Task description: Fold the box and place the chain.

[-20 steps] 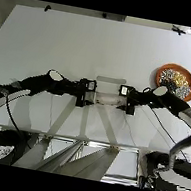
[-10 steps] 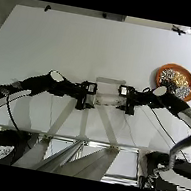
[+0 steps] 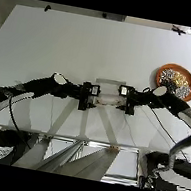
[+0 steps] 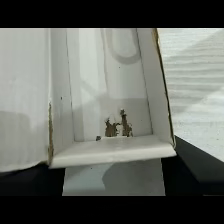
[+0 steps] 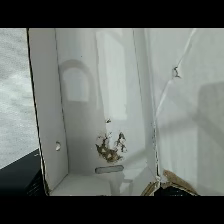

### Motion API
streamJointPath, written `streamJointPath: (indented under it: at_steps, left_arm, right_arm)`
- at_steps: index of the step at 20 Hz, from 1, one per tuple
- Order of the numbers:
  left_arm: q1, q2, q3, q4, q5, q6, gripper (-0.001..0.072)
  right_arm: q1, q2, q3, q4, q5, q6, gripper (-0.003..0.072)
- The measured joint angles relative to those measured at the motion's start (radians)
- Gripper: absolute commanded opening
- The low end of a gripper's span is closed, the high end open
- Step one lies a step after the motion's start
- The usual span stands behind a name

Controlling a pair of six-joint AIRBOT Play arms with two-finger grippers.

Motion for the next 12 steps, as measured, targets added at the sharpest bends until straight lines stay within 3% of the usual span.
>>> streamJointPath:
  at_steps: [10, 11, 12]
  left_arm:
    - [-0.005, 0.0, 0.0, -0.002, 0.017, 0.002, 0.0387]
    - [-0.005, 0.0, 0.0, -0.002, 0.018, 0.003, 0.0387]
    - [-0.005, 0.0, 0.0, -0.001, 0.02, 0.004, 0.0387]
  right_arm:
    - [0.0, 0.0, 0.0, 0.006, 0.015, 0.0, 0.0382]
    - [0.0, 0.0, 0.0, 0.006, 0.022, 0.001, 0.0467]
    - [0.0, 0.003, 0.0, 0.004, 0.029, 0.008, 0.0625]
